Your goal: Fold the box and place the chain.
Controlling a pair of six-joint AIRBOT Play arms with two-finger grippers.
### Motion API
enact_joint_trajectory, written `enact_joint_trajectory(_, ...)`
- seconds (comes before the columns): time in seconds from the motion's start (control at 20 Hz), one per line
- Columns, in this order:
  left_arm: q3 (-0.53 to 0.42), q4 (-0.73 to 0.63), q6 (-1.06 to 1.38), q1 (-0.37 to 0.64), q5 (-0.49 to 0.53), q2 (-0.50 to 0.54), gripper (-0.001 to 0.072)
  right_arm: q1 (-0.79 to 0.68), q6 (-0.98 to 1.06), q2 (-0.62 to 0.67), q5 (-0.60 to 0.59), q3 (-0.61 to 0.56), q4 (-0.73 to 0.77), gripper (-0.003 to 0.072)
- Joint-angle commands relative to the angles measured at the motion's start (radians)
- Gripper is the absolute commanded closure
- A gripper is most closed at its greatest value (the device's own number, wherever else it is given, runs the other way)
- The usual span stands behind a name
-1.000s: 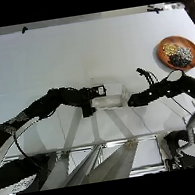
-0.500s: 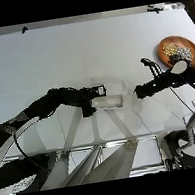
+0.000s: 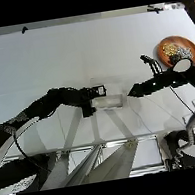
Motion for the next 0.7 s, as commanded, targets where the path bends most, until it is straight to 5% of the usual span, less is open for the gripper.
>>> enact_joint_trajectory(0.0, 0.000, 0.000, 0.000, 0.000, 0.001, 0.000, 0.0314, 0.030, -0.031, 0.005, 0.031, 0.001, 0.036, 0.0201)
enact_joint_trajectory(0.35, 0.000, 0.000, 0.000, 0.000, 0.001, 0.000, 0.0314, 0.147, 0.006, 0.005, -0.071, 0.001, 0.037, 0.0099)
enact_joint_trajectory(0.65, 0.000, 0.000, 0.000, 0.000, 0.001, 0.000, 0.0314, 0.243, 0.142, 0.005, -0.175, 0.001, -0.036, 0.0110)
